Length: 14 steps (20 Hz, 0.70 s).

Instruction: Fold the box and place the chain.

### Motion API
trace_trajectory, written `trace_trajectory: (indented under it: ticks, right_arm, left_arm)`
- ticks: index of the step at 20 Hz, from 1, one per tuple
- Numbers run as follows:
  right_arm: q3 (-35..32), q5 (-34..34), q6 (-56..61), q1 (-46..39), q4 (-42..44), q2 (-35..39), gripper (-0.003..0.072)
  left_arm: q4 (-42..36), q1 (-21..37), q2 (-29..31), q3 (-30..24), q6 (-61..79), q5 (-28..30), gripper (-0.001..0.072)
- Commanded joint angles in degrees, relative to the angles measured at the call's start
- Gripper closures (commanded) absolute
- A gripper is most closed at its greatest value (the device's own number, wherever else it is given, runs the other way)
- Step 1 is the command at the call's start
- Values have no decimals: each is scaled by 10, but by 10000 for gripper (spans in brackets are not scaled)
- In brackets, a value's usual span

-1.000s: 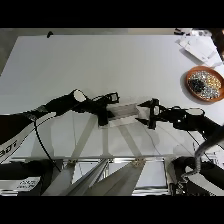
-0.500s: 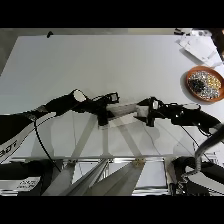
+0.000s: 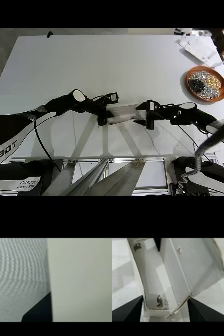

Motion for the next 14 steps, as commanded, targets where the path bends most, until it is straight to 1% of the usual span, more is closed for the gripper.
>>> trace_trajectory:
  ticks: [1, 5, 8, 9, 11, 14]
  right_arm:
    - [0, 17, 26, 29, -13, -1, 102]
    - [0, 32, 75, 33, -56, -1, 102]
    - [0, 33, 79, 33, -72, -1, 99]
    - [0, 33, 80, 33, -72, -1, 89]
    - [0, 29, 89, 32, -76, -1, -4]
    - [0, 29, 88, 18, -87, -1, -6]
  left_arm:
    - [-3, 0, 0, 0, 0, 2, 699]
    - [-2, 0, 0, 0, -1, 2, 699]
    - [-2, 0, 0, 0, -1, 2, 699]
    - [-2, 0, 0, 0, -1, 2, 699]
    - [-3, 0, 0, 0, 0, 2, 699]
    - [-2, 0, 0, 0, -1, 2, 699]
